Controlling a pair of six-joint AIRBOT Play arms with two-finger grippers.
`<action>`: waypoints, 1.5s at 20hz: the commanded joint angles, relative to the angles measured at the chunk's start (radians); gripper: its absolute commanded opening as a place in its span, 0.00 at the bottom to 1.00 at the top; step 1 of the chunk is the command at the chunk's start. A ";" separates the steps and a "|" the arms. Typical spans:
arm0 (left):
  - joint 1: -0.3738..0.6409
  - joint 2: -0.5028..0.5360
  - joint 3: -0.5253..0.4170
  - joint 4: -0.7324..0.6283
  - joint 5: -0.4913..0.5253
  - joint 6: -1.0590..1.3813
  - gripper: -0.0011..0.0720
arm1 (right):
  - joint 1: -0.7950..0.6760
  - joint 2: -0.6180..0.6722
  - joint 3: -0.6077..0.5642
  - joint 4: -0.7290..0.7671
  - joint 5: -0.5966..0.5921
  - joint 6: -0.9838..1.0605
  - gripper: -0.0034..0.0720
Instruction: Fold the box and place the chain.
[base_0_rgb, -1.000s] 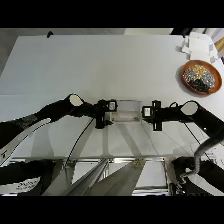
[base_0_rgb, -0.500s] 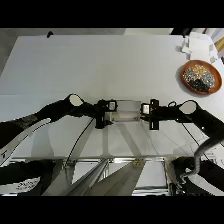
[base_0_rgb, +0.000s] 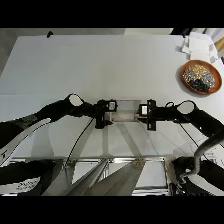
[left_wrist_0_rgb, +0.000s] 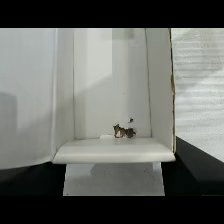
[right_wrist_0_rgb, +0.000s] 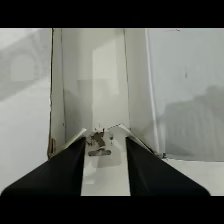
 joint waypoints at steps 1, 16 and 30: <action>-0.001 0.000 -0.001 0.000 0.001 0.000 0.03 | 0.001 -0.001 -0.001 0.005 0.000 -0.001 0.50; -0.001 0.000 -0.001 0.000 0.001 0.000 0.03 | -0.004 0.220 0.000 -0.335 0.070 0.875 0.40; 0.000 0.000 -0.001 0.000 0.001 0.000 0.03 | -0.294 0.161 0.002 -0.304 0.206 1.511 0.06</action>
